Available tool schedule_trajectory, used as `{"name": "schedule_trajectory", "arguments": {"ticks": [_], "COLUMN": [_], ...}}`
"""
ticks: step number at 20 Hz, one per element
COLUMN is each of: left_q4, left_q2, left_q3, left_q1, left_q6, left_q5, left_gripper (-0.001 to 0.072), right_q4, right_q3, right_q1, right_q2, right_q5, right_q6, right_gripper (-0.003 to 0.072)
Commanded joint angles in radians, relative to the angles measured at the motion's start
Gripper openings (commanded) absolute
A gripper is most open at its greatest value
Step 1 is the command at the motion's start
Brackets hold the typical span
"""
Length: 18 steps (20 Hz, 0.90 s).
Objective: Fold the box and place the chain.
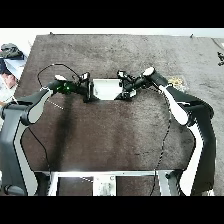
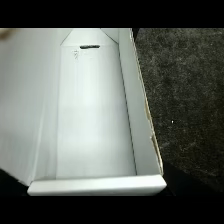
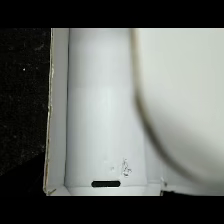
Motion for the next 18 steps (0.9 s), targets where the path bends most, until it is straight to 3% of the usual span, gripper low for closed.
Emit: {"name": "schedule_trajectory", "arguments": {"ticks": [1, 4, 5, 6, 18], "left_q4": [0.000, 0.000, 0.000, 0.000, 0.000], "left_q2": [-0.001, -0.001, -0.001, -0.001, -0.001], "left_q3": [0.000, 0.000, 0.000, 0.000, 0.000], "left_q1": [0.000, 0.000, 0.000, 0.000, 0.000], "left_q6": [0.000, 0.000, 0.000, 0.000, 0.000], "left_q5": [0.001, 0.001, 0.000, 0.001, 0.000], "left_gripper": [0.0419, 0.0419, 0.0419, 0.0419, 0.0419], "right_q4": [0.000, 0.007, 0.005, 0.003, -0.132], "right_q3": [0.000, 0.000, 0.000, 0.000, 0.000], "right_q1": [0.000, 0.000, 0.000, 0.000, -0.056], "right_q2": [0.000, 0.002, 0.004, 0.006, 0.094], "right_q5": [0.004, 0.001, 0.001, 0.002, 0.064], "right_q6": [0.000, 0.054, 0.053, 0.057, 0.159], "right_gripper": [0.0279, 0.0281, 0.0370, 0.0600, 0.0603]}}
